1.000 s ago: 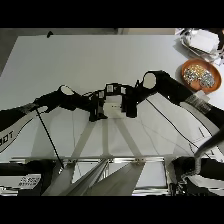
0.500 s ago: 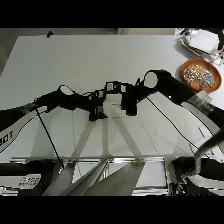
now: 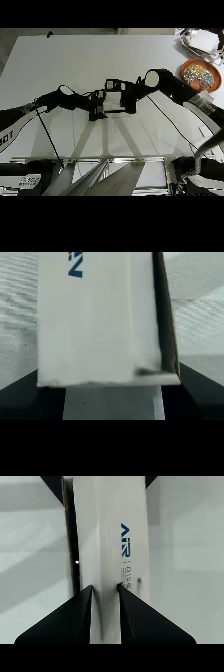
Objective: Fold the box and place the chain.
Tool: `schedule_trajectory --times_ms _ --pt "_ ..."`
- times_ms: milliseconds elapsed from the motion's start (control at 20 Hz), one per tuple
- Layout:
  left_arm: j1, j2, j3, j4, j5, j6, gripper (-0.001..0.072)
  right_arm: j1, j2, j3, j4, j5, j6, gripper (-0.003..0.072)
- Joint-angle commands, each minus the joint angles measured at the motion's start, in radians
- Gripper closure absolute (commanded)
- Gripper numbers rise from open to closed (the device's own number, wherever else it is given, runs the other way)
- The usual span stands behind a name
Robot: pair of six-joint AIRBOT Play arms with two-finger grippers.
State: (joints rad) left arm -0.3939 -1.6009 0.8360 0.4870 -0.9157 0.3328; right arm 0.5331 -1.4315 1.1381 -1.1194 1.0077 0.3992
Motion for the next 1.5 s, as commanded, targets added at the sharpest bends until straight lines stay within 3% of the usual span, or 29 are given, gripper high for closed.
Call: schedule_trajectory --times_ms 0,350,850,1050,1450 --pt "-0.001 0.0 -0.001 0.0 -0.001 -0.001 0.0528 -0.006 0.001 0.0 -0.005 0.009 -0.006 0.0538" --pt "-0.001 0.0 -0.001 0.0 -0.001 -0.001 0.0528 0.016 -0.019 -0.002 -0.001 0.085 -0.007 0.0538" --pt "-0.001 0.0 -0.001 0.0 -0.001 -0.001 0.0528 0.042 -0.019 -0.034 -0.001 0.096 -0.004 0.0522" --pt "-0.001 0.0 -0.001 0.0 -0.001 -0.001 0.0528 0.038 0.01 -0.034 0.001 0.079 -0.004 0.0381" --pt "-0.001 0.0 -0.001 0.0 -0.001 -0.001 0.0528 0.023 0.047 -0.034 0.034 0.082 -0.004 0.0384"
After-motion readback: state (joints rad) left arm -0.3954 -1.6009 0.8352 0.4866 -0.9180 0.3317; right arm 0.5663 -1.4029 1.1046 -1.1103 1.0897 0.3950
